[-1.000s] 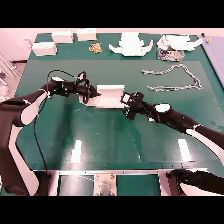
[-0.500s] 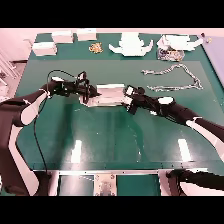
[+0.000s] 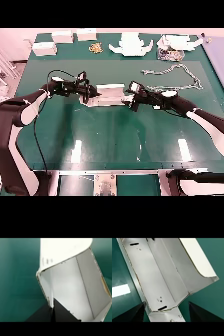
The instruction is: Fold the box and place the chain.
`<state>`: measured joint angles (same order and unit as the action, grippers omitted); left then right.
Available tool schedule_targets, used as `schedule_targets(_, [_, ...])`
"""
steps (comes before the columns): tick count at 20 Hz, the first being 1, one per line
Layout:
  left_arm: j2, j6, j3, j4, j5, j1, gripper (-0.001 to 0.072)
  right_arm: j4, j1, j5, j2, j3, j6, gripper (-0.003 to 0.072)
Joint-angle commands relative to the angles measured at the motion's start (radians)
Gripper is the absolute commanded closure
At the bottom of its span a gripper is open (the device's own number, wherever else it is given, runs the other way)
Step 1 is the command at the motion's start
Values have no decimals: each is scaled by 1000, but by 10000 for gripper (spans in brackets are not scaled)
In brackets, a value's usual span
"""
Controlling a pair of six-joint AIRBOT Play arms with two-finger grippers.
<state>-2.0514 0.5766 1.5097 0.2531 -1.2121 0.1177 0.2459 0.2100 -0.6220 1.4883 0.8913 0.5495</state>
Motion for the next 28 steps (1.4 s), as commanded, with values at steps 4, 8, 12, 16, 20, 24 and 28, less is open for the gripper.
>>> schedule_targets(4, [-1,0,0,1,-2,-1,689,44,-65,-162,76,87,9,-1])
schedule_targets(8, [-1,0,0,1,-3,-1,689,73,-70,-221,141,156,9,-1])
schedule_targets(12, [-1,0,0,1,-3,-1,690,117,-71,-282,205,224,1,-1])
schedule_targets(16, [-1,0,0,1,-2,-1,689,169,-83,-293,227,249,1,-1])
schedule_targets(20, [-1,0,0,1,-2,-1,689,185,-87,-356,253,290,1,-1])
schedule_targets(24, [-1,0,0,1,-2,-1,689,185,-87,-411,290,352,1,-1])
schedule_targets(28, [-1,0,0,1,-1,-1,689,202,-87,-454,312,376,1,-1])
